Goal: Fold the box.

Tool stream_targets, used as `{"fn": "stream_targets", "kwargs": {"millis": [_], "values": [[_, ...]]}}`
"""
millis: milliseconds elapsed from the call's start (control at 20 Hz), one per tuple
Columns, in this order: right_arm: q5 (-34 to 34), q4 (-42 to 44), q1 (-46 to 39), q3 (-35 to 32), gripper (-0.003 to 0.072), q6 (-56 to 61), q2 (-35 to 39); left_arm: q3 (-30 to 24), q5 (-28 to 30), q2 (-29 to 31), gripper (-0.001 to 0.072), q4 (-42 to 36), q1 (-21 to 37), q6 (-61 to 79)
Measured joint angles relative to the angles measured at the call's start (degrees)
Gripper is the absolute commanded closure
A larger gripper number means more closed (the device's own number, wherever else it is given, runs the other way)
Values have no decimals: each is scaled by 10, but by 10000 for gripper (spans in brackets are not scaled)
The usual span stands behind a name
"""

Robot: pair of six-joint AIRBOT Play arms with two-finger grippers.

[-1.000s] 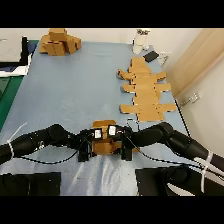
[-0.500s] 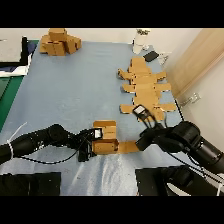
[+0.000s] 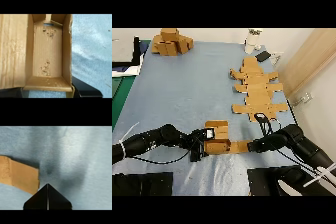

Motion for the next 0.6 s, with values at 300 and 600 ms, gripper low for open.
{"fn": "stream_targets", "kwargs": {"millis": [300, 600], "values": [[32, 99, -5, -9, 686, -74, -11, 0, 0, 0, 348, 0, 0, 0], [47, 174, -6, -10, 685, -139, -10, 0, 0, 0, 348, 0, 0, 0]]}}
